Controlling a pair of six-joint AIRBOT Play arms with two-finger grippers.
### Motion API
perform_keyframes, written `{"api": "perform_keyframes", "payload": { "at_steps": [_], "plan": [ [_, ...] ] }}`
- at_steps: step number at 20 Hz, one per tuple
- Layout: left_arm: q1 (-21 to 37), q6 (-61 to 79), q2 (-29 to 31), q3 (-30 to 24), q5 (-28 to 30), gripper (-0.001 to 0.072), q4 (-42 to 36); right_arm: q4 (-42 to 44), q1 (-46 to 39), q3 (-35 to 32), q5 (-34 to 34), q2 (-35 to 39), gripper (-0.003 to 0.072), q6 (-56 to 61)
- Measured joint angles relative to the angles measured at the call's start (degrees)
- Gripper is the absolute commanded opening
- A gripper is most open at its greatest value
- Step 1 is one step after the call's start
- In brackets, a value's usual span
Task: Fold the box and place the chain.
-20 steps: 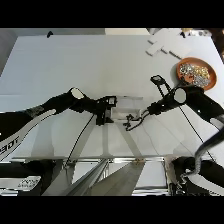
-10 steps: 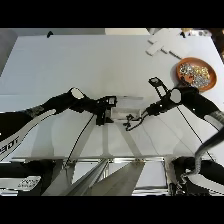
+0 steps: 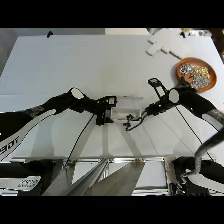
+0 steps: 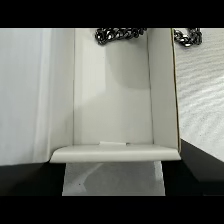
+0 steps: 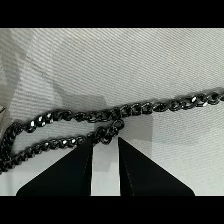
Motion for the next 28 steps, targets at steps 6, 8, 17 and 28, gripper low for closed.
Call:
{"api": "perform_keyframes", "payload": {
  "at_steps": [6,8,17,28],
  "plan": [
    [0.00,0.00,0.00,0.00,0.00,0.0326,0.00,0.20,0.00,0.02,-0.61,-0.61,0.0035,0.00],
    [0.00,-0.02,0.00,0.00,0.00,0.0326,0.00,0.24,0.00,0.04,-0.59,-0.85,0.0021,0.00],
    [0.00,0.00,0.00,0.00,0.00,0.0326,-0.02,0.13,1.57,-0.09,2.64,5.70,0.0020,-1.07],
    [0.00,-0.02,0.00,0.00,0.00,0.0326,0.00,6.91,9.92,-0.07,1.75,33.79,0.0021,-1.97]
  ]
}}
